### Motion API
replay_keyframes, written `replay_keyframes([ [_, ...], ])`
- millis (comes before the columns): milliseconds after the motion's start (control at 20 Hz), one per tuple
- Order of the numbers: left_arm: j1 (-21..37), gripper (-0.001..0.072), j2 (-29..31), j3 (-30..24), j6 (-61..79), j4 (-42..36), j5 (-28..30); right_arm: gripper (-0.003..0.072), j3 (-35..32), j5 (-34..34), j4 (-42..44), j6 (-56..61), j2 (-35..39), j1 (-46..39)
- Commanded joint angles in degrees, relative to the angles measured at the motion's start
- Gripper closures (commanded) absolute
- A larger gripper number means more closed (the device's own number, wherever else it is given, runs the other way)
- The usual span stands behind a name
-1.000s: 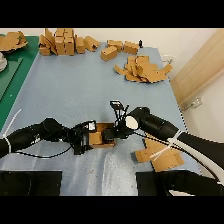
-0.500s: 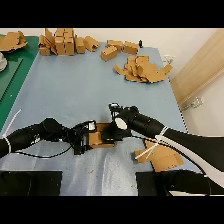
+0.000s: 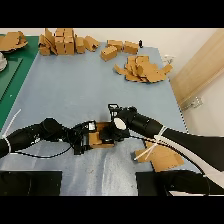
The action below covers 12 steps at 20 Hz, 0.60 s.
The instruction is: Fold the box.
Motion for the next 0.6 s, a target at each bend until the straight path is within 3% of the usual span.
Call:
replay_keyframes([
  [0, 0.02, 0.0239, 0.04, -0.02, -0.04, -0.04, -0.02, 0.0309, 0.02, 0.61, -1.36, 0.46, 1.97, 0.02],
  [550, 0.02, 0.0239, 0.04, -0.02, -0.04, -0.04, 0.0, 0.0321, -0.11, 5.51, -8.24, 6.47, 16.13, -1.22],
])
